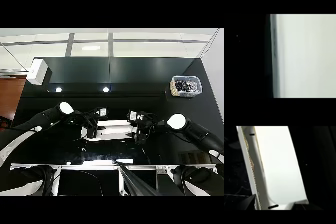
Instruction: Fold the box and place the chain.
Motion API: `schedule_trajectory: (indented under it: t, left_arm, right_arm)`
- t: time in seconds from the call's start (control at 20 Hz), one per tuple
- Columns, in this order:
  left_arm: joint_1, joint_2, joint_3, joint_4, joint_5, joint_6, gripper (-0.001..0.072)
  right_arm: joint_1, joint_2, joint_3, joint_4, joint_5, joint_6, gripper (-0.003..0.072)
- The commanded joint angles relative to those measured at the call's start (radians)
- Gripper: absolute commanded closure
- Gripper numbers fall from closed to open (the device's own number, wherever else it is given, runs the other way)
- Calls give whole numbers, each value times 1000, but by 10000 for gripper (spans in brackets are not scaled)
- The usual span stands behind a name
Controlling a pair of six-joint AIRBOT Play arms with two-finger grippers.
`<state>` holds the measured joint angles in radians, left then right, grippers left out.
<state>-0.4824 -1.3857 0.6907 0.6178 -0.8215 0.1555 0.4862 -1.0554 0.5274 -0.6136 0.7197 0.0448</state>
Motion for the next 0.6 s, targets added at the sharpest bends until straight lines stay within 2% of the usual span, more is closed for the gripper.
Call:
schedule_trajectory:
  t: [0.0,0.55]
  left_arm:
    - [0,0,1,-1,2,-1,685]
    - [0,0,1,-1,2,-2,685]
  right_arm:
    - [-2,-42,-7,42,21,-73,105]
    - [-2,-103,-54,71,5,-159,105]
